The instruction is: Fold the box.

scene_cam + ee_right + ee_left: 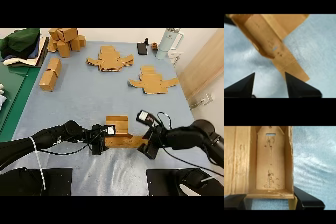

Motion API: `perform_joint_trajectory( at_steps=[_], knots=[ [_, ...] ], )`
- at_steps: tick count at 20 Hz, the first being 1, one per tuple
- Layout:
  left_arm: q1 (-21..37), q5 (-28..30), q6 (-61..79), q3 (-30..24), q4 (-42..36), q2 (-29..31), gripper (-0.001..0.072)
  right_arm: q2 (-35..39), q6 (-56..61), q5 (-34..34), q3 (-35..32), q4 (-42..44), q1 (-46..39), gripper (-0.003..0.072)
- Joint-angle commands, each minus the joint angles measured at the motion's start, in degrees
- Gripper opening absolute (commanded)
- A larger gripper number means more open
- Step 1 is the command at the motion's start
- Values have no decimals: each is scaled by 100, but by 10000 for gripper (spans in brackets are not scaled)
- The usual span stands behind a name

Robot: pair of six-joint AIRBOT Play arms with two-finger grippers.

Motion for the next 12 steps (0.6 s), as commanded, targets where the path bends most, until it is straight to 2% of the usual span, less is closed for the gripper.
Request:
perform_joint_trajectory(
  at_steps=[1, 4, 9, 10, 11, 12],
  knots=[
    [0, 2, 0, 0, 2, 2, 486, 212, -1515, 1034, -739, -205, 2, 597],
    [0, 2, 0, 0, 2, 0, 486, -101, -2573, 2135, -1016, -42, 4, 598],
    [2, 2, 0, 0, 2, 0, 486, -619, -3851, 2693, -1016, 1231, 4, 575],
    [2, 2, 0, 0, 0, 0, 485, -669, -4024, 2861, -1016, 1244, 4, 542],
    [0, 2, 0, 0, 0, 2, 485, -686, -4122, 2994, -1014, 1246, 4, 426],
    [0, 2, 0, 0, 2, 0, 486, -684, -4155, 3049, -1014, 1270, 4, 366]
  ],
)
